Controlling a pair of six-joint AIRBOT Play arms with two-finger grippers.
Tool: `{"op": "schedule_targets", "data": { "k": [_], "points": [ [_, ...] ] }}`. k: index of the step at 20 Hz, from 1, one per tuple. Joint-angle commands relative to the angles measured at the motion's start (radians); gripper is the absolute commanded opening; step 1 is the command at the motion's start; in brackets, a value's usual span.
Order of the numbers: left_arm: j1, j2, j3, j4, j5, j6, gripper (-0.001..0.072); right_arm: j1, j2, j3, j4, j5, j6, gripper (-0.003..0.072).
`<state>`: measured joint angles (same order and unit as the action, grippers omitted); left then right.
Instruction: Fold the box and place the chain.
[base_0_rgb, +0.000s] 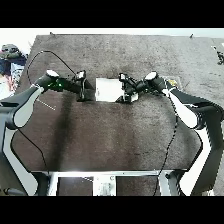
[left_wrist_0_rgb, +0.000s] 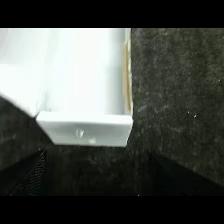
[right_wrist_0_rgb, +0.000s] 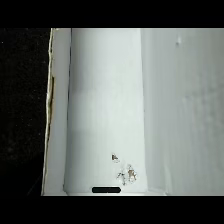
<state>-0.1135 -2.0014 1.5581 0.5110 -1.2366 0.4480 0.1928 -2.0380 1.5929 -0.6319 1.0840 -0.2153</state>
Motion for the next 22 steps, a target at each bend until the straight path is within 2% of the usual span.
{"op": "schedule_targets", "data": {
  "k": [1,6,12,22],
  "points": [
    [-0.010,0.000,0.003,-0.022,0.027,0.025,0.0720,0.000,-0.001,0.000,0.000,0.000,0.000,0.0463],
    [-0.012,-0.023,0.008,-0.089,0.039,0.061,0.0720,0.000,-0.001,0.000,0.000,0.000,0.000,0.0463],
    [-0.017,-0.048,0.037,-0.085,-0.021,0.058,0.0720,0.000,-0.001,0.000,0.000,0.000,0.000,0.0463],
    [-0.085,-0.100,0.037,-0.102,0.025,0.084,0.0720,0.000,-0.001,0.000,0.000,0.000,0.000,0.0464]
  ]
}}
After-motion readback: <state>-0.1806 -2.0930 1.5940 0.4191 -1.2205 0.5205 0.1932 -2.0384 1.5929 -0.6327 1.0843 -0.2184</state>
